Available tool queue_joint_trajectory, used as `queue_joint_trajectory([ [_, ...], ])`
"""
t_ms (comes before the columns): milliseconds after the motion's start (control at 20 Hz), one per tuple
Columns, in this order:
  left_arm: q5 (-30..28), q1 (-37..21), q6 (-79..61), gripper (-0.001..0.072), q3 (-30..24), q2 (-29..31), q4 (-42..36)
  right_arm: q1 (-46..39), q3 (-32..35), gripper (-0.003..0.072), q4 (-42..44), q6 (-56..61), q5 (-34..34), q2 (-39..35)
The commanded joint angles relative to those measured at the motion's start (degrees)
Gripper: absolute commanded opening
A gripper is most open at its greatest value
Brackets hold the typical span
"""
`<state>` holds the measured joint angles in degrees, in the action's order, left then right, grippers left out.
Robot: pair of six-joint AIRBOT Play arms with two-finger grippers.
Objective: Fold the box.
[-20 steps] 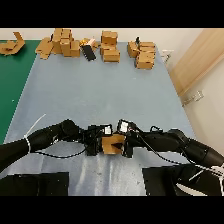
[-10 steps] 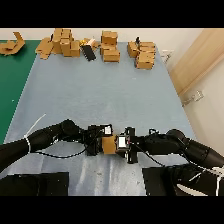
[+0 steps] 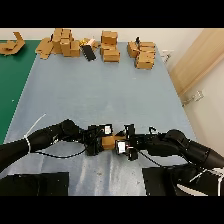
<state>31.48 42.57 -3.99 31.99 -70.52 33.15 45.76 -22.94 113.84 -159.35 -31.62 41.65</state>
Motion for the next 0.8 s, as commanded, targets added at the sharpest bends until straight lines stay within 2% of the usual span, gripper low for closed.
queue_joint_trajectory([
  [0, 0.0, -0.04, -0.09, 0.0467, -0.02, 0.04, 0.07, 1.27, -0.07, 0.0444, -0.74, -0.17, 1.22, -1.05],
  [100, 0.0, -0.04, -0.09, 0.0467, -0.02, 0.04, 0.07, 1.27, -0.07, 0.0442, -0.96, -0.17, 1.27, -1.31],
  [150, 0.0, -0.04, -0.09, 0.0467, -0.02, 0.04, 0.07, 1.27, -0.07, 0.0421, -0.96, -0.17, 1.27, -1.36],
  [200, 0.0, -0.04, -0.09, 0.0467, -0.02, 0.04, 0.07, 1.27, -0.07, 0.0361, -0.98, -0.17, 1.27, -1.36],
  [500, 0.0, -0.04, -0.09, 0.0467, -0.02, 0.04, 0.07, 1.27, -0.09, 0.0339, -0.96, -0.17, 2.49, -1.36],
  [600, 0.0, -0.04, -0.09, 0.0467, -0.02, 0.04, 0.07, 1.27, -0.07, 0.0281, -0.98, -0.17, 2.43, -1.31],
  [700, 0.0, -0.04, -0.09, 0.0467, -0.02, 0.04, 0.07, 1.27, -0.07, 0.028, -0.96, -0.17, 2.43, -1.22],
  [750, 0.0, -0.04, -0.09, 0.0467, -0.02, 0.02, 0.07, 1.27, -0.07, 0.0244, -0.96, -0.15, 2.43, -0.96],
])
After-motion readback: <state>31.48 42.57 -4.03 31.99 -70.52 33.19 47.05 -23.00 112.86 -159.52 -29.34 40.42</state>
